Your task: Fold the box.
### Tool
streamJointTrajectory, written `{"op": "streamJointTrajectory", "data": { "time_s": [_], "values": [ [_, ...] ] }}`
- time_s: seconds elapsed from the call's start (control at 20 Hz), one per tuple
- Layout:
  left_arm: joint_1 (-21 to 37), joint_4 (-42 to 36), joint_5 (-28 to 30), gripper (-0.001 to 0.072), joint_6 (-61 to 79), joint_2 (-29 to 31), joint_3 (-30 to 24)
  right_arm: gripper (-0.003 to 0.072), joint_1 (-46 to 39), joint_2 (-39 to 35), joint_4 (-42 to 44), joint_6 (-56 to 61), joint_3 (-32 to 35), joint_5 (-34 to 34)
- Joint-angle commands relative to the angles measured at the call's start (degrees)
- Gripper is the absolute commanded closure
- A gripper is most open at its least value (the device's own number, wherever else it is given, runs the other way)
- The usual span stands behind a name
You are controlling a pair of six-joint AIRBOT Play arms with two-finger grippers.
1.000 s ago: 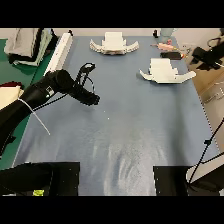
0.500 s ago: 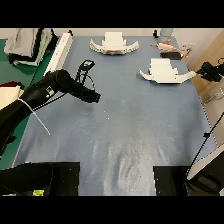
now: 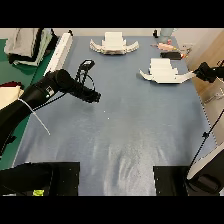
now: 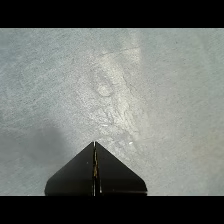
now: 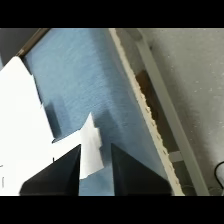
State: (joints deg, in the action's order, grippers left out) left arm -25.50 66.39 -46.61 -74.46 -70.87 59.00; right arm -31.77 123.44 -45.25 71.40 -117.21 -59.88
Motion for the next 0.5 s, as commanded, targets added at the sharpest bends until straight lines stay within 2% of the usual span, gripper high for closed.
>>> {"op": "streamJointTrajectory", "data": {
  "time_s": [0.0, 0.05, 0.1, 0.3, 0.45],
  "values": [
    [0.0, 0.0, 0.0, 0.0695, 0.0, 0.0, 0.0, 0.0433, 0.0, 0.2, 2.3, -1.4, 0.0, -4.8],
    [0.0, 0.0, 0.0, 0.0695, 0.0, 0.0, 0.0, 0.0586, 0.0, 0.2, 2.6, -1.5, 0.0, -6.9],
    [0.0, 0.0, -0.1, 0.0695, 0.0, 0.0, 0.0, 0.0682, 0.0, 0.2, 3.7, -2.0, 0.0, -8.8],
    [0.0, 0.0, -2.7, 0.0695, -1.3, 0.2, 0.0, 0.0685, 0.3, -0.6, 11.2, -3.7, 0.0, -16.8],
    [0.7, 0.0, -6.2, 0.0694, -3.3, 0.6, 0.4, 0.0687, 1.9, -4.9, 13.0, -3.3, 3.1, -18.6]
  ]
}}
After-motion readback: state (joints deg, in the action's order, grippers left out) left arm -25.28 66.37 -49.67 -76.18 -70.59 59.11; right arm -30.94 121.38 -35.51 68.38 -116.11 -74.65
